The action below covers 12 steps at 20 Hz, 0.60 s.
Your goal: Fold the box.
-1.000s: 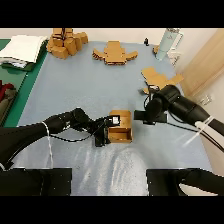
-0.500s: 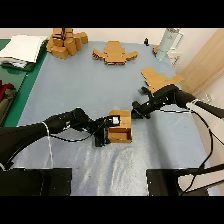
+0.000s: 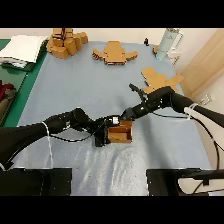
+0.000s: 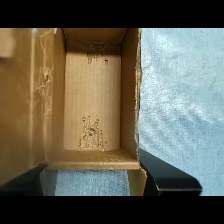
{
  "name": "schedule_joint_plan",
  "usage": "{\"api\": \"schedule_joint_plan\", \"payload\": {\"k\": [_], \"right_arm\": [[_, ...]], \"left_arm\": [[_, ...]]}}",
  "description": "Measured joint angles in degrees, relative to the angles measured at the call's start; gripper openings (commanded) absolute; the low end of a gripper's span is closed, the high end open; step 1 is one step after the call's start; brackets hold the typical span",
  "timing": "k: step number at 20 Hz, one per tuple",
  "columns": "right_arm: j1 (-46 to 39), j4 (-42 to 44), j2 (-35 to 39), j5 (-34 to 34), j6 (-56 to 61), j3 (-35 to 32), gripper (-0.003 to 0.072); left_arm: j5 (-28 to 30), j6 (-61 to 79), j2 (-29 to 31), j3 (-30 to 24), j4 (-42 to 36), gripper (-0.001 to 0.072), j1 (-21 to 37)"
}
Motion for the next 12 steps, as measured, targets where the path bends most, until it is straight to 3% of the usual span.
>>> {"api": "schedule_joint_plan", "payload": {"k": [6,12], "right_arm": [[7.4,-7.3,10.6,12.2,-1.8,-9.5,0.0003],[13.9,-14.9,17.3,21.6,-0.2,-14.4,0.0003]], "left_arm": [[0.0,0.1,0.0,0.0,0.0,0.0513,0.0],[0.0,0.0,0.0,0.0,0.0,0.0513,0.0]]}}
